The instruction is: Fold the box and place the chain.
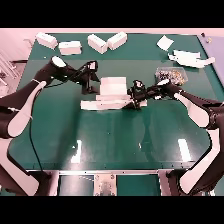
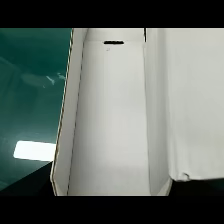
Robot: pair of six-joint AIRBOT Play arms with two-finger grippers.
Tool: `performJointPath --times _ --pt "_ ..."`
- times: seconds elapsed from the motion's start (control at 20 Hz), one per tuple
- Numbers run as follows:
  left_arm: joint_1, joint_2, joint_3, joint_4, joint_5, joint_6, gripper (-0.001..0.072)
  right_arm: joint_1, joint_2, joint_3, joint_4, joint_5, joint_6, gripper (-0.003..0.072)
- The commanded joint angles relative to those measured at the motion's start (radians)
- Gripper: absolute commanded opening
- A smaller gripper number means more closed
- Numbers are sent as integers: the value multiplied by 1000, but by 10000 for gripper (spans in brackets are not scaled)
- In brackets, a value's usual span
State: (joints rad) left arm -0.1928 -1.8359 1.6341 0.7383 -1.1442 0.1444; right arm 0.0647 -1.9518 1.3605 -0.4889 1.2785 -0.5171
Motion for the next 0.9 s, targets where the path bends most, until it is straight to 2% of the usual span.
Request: performJointPath --times 0.0,0.1,0.3,0.6,0.85 --pt "29 18 -6 107 -135 -119 707 0 0 0 -1 2 1 547" --pt "26 8 -10 121 -171 -124 707 0 0 0 -1 2 1 547" --pt "26 0 -65 106 -174 -144 708 0 0 0 -1 2 1 547" --pt "23 -3 -147 -10 -171 -143 708 0 0 0 -1 2 1 547" --pt "-12 -3 -190 -5 -80 -144 708 0 0 0 -1 2 1 547"
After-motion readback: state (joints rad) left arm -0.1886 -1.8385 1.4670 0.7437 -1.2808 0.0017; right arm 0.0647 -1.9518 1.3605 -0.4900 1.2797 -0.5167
